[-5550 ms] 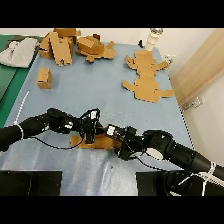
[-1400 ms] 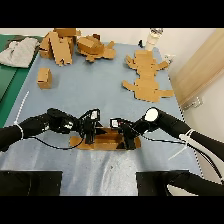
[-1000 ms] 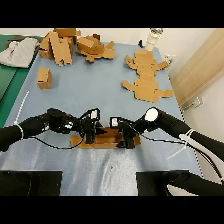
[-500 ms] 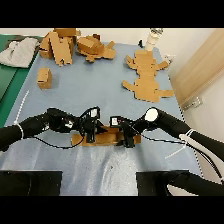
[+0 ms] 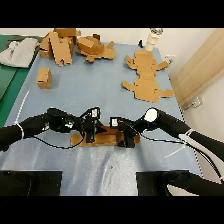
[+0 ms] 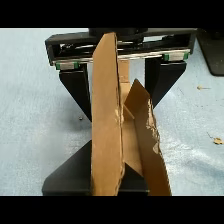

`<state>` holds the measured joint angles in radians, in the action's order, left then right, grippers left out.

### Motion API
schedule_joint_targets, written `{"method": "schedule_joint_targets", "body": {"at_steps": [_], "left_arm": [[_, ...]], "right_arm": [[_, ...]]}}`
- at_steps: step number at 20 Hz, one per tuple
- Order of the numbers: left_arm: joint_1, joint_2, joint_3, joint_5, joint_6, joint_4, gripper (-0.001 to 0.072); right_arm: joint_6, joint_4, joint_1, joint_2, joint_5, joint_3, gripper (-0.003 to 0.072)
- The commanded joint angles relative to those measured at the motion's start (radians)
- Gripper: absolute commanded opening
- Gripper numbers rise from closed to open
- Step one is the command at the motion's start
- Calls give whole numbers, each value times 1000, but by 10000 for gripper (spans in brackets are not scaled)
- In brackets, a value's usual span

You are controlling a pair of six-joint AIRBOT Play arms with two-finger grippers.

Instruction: Fold the box.

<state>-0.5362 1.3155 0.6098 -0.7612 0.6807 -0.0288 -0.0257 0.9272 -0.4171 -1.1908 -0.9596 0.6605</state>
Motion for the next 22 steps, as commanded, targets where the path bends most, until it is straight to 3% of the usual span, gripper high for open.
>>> {"method": "schedule_joint_targets", "body": {"at_steps": [1, 7, 21, 22], "left_arm": [[0, 0, 0, 2, -1, 2, 15], [0, 0, 0, 3, -1, 3, 15], [0, 0, 0, 2, -1, 3, 15], [0, 0, 0, 2, -1, 3, 15]], "right_arm": [[0, -18, -1, -14, 19, -7, 691], [-50, -19, -1, -19, 83, -13, 691], [-64, -27, -3, -24, 104, -31, 688], [-64, -27, -3, -25, 104, -31, 629]]}}
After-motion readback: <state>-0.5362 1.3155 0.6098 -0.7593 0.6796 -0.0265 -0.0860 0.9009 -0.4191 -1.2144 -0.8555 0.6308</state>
